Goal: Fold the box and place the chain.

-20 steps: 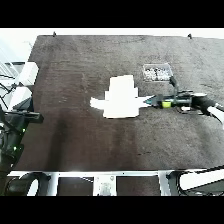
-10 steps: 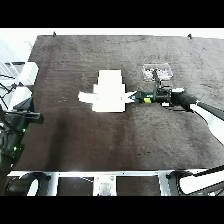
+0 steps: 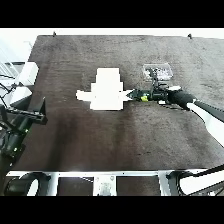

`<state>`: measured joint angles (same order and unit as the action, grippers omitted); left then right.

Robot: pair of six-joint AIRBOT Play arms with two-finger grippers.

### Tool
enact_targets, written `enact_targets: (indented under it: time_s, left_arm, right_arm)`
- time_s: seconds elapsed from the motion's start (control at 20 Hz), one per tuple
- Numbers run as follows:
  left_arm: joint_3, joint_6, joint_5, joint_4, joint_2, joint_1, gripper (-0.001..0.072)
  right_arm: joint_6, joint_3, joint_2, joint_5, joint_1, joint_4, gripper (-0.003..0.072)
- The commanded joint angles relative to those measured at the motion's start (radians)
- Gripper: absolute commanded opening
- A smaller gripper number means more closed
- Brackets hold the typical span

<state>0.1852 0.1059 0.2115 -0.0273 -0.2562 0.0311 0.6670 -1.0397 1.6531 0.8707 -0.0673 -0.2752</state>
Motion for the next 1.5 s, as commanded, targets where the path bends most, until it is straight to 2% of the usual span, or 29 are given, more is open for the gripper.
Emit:
enact_targets:
  time_s: [0.0, 0.15, 0.3, 0.55, 0.75, 0.85, 1.0, 1.1, 1.3, 1.45]
  left_arm:
    - [0.072, 0.006, 0.075, -0.002, -0.066, 0.000, 0.0547]
    - [0.204, -0.023, 0.126, 0.000, -0.246, 0.000, 0.0547]
    - [0.356, -0.082, 0.259, 0.037, -0.486, 0.000, 0.0547]
    - [0.686, -0.395, 0.537, 0.283, -0.882, 0.000, 0.0547]
    - [0.984, -0.644, 0.752, 0.489, -1.162, -0.001, 0.0547]
    - [1.135, -0.739, 0.831, 0.548, -1.286, -0.002, 0.0547]
    - [1.336, -0.848, 0.937, 0.594, -1.446, -0.003, 0.0547]
    - [1.439, -0.898, 0.966, 0.655, -1.524, -0.026, 0.0547]
    - [1.597, -0.974, 1.004, 0.774, -1.654, -0.106, 0.0546]
    - [1.682, -0.996, 1.012, 0.773, -1.741, -0.139, 0.0527]
  right_arm:
    - [-0.017, -0.001, 0.001, -0.042, -0.009, -0.026, 0.0012]
    - [-0.017, 0.001, 0.001, -0.045, -0.008, -0.031, 0.0012]
    - [-0.018, 0.002, 0.001, -0.045, -0.008, -0.032, 0.0012]
    - [-0.049, 0.006, 0.001, -0.074, -0.013, -0.031, 0.0012]
    - [-0.088, 0.026, 0.000, -0.097, -0.024, -0.023, 0.0011]
    - [-0.119, 0.026, -0.002, -0.109, -0.031, -0.013, 0.0011]
    - [-0.130, 0.028, -0.002, -0.130, -0.031, -0.013, 0.0012]
    - [-0.131, 0.028, -0.002, -0.131, -0.031, -0.013, 0.0011]
    - [-0.149, 0.028, -0.002, -0.130, -0.031, -0.013, 0.0012]
    - [-0.156, 0.028, -0.002, -0.130, -0.031, -0.014, 0.0013]
